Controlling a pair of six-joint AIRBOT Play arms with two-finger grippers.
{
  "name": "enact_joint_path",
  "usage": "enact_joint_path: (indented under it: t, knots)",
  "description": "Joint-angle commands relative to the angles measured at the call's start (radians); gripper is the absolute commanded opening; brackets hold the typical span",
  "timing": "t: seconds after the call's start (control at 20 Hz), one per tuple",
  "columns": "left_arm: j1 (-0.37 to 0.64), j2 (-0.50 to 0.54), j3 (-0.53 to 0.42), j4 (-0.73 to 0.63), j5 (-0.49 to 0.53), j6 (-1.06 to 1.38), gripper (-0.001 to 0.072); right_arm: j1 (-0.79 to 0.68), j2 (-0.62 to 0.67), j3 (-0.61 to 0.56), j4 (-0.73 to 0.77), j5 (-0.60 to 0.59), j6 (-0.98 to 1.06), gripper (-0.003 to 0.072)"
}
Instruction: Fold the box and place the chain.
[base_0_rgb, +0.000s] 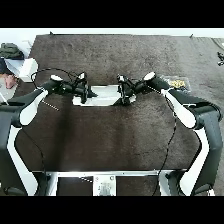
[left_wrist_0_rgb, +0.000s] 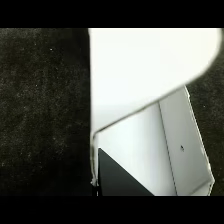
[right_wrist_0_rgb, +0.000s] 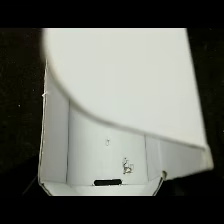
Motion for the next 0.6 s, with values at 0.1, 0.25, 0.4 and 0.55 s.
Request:
enact_joint_path:
  t: [0.1, 0.25, 0.4, 0.55]
  knots:
    - [0.000, -0.001, 0.000, 0.000, 0.000, 0.000, 0.0013, 0.003, -0.001, 0.000, 0.000, 0.003, -0.014, 0.0600]
    - [0.000, -0.001, 0.000, 0.000, 0.001, 0.000, 0.0013, 0.005, -0.001, 0.000, -0.003, -0.002, -0.013, 0.0599]
    - [0.000, -0.001, 0.000, 0.000, 0.001, 0.000, 0.0013, 0.017, -0.001, 0.000, -0.035, -0.005, -0.014, 0.0599]
    - [0.000, -0.001, 0.000, 0.000, 0.001, 0.000, 0.0013, 0.024, -0.001, 0.000, -0.043, -0.017, -0.013, 0.0599]
